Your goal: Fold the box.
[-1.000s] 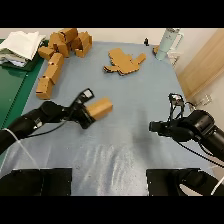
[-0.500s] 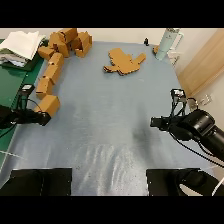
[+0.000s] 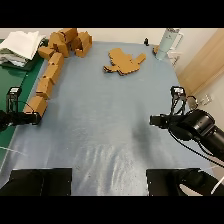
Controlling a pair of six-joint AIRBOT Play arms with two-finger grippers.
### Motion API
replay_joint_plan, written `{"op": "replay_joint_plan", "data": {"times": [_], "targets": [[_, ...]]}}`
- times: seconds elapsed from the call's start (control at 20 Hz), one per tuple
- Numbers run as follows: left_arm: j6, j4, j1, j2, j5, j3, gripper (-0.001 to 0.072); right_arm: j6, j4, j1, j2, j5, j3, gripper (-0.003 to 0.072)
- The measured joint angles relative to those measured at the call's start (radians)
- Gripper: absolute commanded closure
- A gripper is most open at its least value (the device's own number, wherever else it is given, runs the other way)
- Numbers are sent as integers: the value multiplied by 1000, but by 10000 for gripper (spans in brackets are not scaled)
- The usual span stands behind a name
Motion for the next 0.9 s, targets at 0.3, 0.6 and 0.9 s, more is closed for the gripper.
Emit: {"op": "replay_joint_plan", "data": {"times": [0.3, 0.6, 0.9], "targets": [[63, -22, -30, -97, 139, 0, 175, 0, -3, 0, -7, 34, 0, 670], [94, -30, -63, -130, 208, 0, 175, 0, 2, 0, -30, 47, 0, 670], [101, -32, -68, -135, 222, 0, 175, 0, 2, 0, -36, 49, 0, 670]]}}
